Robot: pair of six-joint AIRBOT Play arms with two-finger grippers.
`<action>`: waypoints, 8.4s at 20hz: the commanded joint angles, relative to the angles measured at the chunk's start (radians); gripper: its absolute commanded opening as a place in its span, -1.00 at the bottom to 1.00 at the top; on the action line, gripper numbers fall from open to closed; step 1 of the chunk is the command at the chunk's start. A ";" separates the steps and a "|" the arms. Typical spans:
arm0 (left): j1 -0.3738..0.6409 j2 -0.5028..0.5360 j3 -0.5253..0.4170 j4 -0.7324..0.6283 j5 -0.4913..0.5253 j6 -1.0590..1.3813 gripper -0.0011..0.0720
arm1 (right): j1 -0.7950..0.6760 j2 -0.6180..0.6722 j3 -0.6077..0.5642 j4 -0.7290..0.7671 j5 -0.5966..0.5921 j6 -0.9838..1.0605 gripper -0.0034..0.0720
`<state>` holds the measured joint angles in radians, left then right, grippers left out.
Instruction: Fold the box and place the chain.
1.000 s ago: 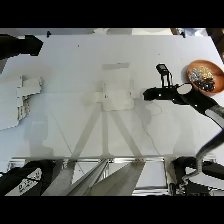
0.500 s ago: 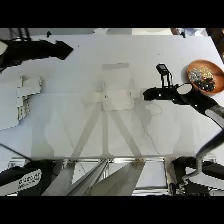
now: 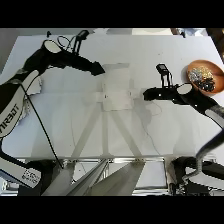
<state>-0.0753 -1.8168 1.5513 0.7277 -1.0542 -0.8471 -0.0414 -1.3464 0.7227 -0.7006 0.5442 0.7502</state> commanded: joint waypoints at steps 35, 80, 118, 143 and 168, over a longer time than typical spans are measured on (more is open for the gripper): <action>-0.101 -0.070 0.022 0.035 -0.099 0.395 -0.94 | 0.000 0.001 0.001 0.000 0.000 0.000 -0.88; -0.167 -0.156 0.021 -0.045 -0.089 0.846 -0.96 | 0.000 0.575 0.054 -0.563 0.070 0.353 0.46; -0.167 -0.156 0.021 0.044 -0.071 0.708 -0.95 | 0.000 0.540 0.054 -0.267 0.248 -0.130 0.66; -0.169 -0.145 0.019 0.037 -0.087 0.797 -0.95 | 0.000 0.540 0.054 -0.262 0.253 -0.126 0.62; -0.169 -0.145 0.019 0.036 -0.087 0.797 -0.93 | 0.000 0.597 -0.005 -0.189 0.580 -0.599 0.69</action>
<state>-0.2443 -1.9614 1.5703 0.7635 -1.1408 -0.0498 -0.0418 -0.7330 0.7547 -0.8165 1.1133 0.2619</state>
